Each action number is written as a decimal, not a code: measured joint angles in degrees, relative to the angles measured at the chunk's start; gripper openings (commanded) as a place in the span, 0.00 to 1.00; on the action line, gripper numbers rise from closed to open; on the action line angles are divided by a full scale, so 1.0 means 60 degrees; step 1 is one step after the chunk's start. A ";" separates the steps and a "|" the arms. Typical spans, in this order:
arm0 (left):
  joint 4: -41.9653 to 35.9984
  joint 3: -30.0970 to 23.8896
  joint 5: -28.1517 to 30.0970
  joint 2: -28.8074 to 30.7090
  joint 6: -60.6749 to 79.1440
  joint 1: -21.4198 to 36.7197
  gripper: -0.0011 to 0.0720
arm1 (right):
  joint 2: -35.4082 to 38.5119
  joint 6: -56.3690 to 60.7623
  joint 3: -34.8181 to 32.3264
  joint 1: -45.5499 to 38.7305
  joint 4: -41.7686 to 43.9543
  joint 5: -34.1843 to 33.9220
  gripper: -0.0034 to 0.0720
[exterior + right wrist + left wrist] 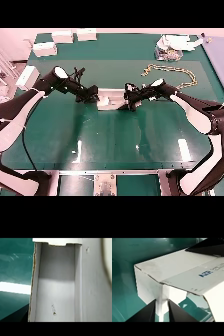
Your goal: Fold the box and place the chain.
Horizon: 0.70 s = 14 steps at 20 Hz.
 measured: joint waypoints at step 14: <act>0.0284 0.0004 0.0750 -0.0004 -0.0025 -0.0426 0.29 | 0.0000 0.0000 0.0000 0.0015 0.0029 -0.0022 0.68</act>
